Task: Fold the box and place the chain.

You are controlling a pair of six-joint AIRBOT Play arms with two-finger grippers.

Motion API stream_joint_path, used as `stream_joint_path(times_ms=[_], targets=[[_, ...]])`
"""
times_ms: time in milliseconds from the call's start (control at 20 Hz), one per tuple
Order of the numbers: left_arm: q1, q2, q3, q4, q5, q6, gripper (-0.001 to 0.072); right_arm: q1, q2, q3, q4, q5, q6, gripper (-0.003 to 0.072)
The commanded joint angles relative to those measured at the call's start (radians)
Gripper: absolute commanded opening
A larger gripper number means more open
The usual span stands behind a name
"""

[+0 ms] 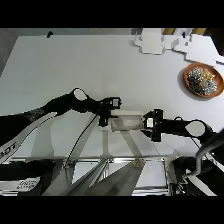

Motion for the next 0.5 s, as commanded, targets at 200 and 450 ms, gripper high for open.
stream_joint_path(times_ms=[200,450], targets=[[-0.001,0.000,0.000,0.000,0.000,0.000,0.0008,-0.088,-0.149,0.068,0.063,0.061,-0.077,0.0592],[-0.001,0.000,0.000,0.000,-0.001,0.000,0.0008,-0.097,-0.212,0.071,0.170,0.119,-0.265,0.0592]])
